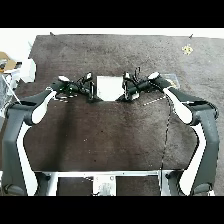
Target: Fold the box and place the chain.
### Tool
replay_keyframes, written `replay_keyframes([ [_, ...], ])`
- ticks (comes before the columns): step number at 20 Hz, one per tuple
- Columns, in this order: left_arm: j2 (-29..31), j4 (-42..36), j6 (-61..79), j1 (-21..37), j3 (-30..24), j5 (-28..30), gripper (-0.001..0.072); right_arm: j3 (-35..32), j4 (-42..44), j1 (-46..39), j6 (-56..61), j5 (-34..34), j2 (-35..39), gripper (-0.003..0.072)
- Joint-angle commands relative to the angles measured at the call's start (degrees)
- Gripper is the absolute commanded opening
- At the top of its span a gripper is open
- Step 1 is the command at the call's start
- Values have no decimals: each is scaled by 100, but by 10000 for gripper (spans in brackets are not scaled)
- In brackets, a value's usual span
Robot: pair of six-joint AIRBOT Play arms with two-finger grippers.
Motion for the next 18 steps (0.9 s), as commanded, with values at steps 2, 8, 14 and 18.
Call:
replay_keyframes([
  [2, -20, 4, 0, -2, 0, 26, 358, -2, 0, 4, 0, 2, -2, 448],
  [8, -20, 4, 0, -2, 2, 24, 288, -2, 0, 4, 0, 2, -2, 448],
  [14, -20, 4, 0, -2, 2, 24, 288, -2, 0, 4, 0, 2, -2, 448],
  [18, -20, 4, 0, -2, 2, 24, 288, -2, 0, 4, 0, 2, -2, 448],
])
